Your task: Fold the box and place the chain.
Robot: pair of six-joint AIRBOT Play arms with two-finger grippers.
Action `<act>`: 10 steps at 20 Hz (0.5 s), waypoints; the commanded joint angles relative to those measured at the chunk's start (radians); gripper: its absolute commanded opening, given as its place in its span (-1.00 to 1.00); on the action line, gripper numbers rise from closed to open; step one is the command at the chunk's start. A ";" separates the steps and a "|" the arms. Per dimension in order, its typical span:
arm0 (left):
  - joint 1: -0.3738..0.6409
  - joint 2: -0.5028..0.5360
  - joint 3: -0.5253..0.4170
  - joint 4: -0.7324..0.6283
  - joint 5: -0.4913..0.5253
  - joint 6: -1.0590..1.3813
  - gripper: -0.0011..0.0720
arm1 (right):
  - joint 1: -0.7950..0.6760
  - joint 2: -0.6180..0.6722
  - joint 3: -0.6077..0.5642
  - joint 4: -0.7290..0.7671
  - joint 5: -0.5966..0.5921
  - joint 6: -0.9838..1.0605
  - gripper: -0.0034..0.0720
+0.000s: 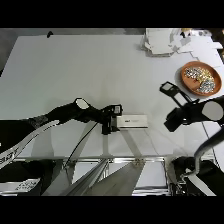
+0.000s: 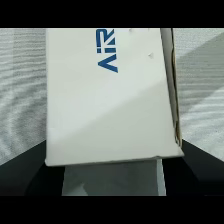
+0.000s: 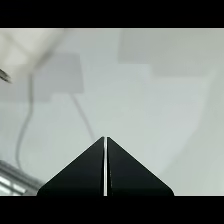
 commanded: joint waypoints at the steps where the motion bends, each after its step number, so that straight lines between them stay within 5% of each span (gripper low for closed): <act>1: 0.001 0.001 0.000 0.001 0.000 0.000 -0.40 | -0.254 0.016 -0.085 -0.032 0.081 0.074 -0.86; 5: 0.001 0.001 0.000 0.001 0.000 0.000 -0.40 | -0.423 0.017 -0.108 -0.028 0.096 0.150 -0.86; 10: 0.001 0.001 0.000 0.001 0.000 0.000 -0.40 | -0.450 0.017 -0.108 -0.028 0.114 0.167 -0.86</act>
